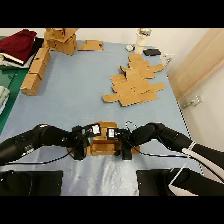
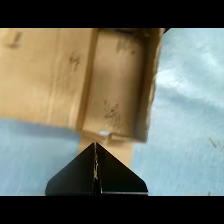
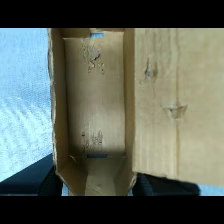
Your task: Fold the box.
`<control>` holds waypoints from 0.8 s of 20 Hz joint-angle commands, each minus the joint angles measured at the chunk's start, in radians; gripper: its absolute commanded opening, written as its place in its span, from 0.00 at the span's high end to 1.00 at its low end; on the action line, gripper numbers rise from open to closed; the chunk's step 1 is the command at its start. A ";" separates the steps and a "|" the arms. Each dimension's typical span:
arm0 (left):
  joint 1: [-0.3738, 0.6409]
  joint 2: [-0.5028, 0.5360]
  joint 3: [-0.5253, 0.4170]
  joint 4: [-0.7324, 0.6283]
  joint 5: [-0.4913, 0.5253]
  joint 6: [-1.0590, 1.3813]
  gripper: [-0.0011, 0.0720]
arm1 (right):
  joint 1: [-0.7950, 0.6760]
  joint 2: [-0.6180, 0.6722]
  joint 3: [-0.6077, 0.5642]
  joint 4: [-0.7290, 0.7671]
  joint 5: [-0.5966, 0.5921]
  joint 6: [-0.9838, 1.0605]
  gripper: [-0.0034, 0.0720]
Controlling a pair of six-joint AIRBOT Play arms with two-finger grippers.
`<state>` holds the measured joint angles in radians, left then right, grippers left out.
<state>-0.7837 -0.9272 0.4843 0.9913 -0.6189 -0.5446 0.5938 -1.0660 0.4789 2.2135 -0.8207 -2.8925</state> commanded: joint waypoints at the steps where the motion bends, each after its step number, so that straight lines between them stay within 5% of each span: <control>1: 0.006 0.153 0.000 0.296 -0.053 -0.381 0.97 | 0.000 -0.001 0.000 0.001 0.000 0.001 0.30; 4: 0.120 0.271 -0.016 0.475 -0.111 -0.872 0.97 | 0.000 -0.001 0.000 0.001 0.000 0.001 0.30; 6: 0.269 0.290 -0.031 0.481 -0.237 -1.029 0.97 | 0.000 -0.001 0.000 0.000 0.000 0.001 0.30; 10: 0.503 0.264 -0.088 0.152 -0.403 -0.822 0.97 | 0.000 -0.001 0.000 0.001 0.000 0.001 0.30; 16: 0.468 0.155 -0.151 -0.116 -0.385 -0.686 0.97 | 0.000 -0.001 0.000 0.000 0.000 0.001 0.30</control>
<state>-0.3069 -0.7311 0.3580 1.0332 -0.9951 -1.2957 0.5938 -1.0660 0.4789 2.2139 -0.8207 -2.8922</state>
